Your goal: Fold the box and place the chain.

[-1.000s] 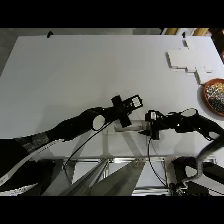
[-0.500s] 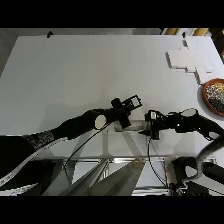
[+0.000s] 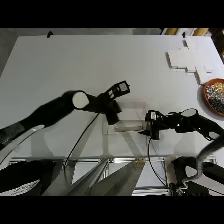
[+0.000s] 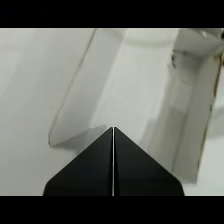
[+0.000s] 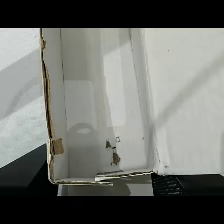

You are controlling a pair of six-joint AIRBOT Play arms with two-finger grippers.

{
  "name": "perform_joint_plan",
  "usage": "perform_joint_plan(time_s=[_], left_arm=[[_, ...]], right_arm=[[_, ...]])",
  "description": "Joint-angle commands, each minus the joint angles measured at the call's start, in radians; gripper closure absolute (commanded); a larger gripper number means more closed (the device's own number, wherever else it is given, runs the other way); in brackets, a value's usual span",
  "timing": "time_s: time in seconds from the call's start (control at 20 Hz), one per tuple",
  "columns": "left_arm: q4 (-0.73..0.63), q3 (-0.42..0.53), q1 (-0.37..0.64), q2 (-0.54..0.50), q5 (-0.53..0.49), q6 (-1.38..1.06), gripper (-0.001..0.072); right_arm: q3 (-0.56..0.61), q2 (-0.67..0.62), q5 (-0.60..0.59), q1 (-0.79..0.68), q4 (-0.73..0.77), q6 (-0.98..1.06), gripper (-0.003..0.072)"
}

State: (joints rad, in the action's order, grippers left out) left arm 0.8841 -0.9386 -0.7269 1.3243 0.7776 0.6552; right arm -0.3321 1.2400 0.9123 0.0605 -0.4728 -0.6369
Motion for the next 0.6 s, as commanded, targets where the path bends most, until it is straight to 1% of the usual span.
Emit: perform_joint_plan(time_s=[0.0, 0.05, 0.2, 0.35, 0.55], left_arm=[[0.074, -0.013, 0.047, -0.017, 0.242, -0.001, 0.0709], [0.080, -0.013, 0.047, -0.011, 0.255, -0.001, 0.0709], [0.130, -0.013, 0.008, 0.003, 0.251, -0.040, 0.0708], [0.132, -0.008, 0.003, 0.020, 0.251, -0.068, 0.0707], [0.140, 0.041, 0.011, 0.025, 0.269, -0.118, 0.0704]], right_arm=[[-0.001, -0.001, 0.001, 0.000, 0.000, 0.000, 0.0279], [-0.001, -0.001, 0.001, 0.000, 0.000, 0.000, 0.0279], [-0.001, -0.001, 0.001, 0.000, 0.000, 0.000, 0.0279], [-0.001, -0.001, 0.001, 0.000, 0.000, 0.000, 0.0279], [-0.001, -0.001, 0.001, 0.000, 0.000, 0.000, 0.0279]])
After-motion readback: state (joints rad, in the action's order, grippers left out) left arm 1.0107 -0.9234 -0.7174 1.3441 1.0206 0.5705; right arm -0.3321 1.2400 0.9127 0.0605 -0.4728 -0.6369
